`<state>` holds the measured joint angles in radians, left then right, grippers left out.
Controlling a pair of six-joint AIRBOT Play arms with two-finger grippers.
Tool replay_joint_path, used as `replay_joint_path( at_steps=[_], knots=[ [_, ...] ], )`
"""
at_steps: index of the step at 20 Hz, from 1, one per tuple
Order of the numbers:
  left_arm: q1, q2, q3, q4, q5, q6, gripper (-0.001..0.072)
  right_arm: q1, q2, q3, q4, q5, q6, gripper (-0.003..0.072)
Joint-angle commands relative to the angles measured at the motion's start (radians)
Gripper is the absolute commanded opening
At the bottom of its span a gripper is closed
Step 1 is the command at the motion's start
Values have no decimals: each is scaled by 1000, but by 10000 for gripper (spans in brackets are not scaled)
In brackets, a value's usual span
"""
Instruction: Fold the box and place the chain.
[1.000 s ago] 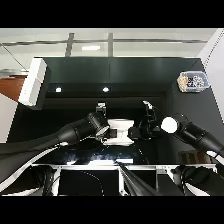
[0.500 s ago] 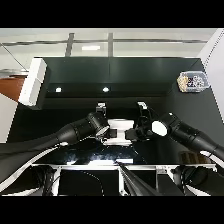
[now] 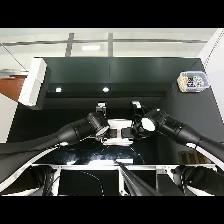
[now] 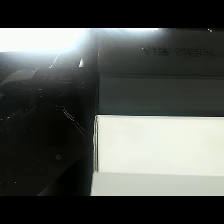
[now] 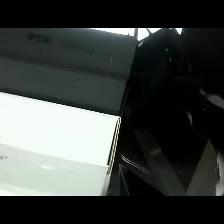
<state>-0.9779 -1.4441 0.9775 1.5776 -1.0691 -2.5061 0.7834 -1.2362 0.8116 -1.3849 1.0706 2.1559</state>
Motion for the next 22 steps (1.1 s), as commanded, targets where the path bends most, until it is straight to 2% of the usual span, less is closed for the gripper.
replay_joint_path(
  at_steps=[1, 20, 21, 22],
  knots=[
    [0, 0, -1, 0, 0, 0, 30, 4, -18, 9, -11, 9, 38, 239],
    [0, 0, -1, 0, 0, 0, 29, 4, -71, 9, 10, -20, 40, 239],
    [0, 0, -1, 0, 0, 0, 30, 4, -73, 9, 23, -21, 28, 226],
    [0, 0, -1, 0, 0, 0, 30, 5, -73, 9, 27, -21, 13, 115]
  ],
)
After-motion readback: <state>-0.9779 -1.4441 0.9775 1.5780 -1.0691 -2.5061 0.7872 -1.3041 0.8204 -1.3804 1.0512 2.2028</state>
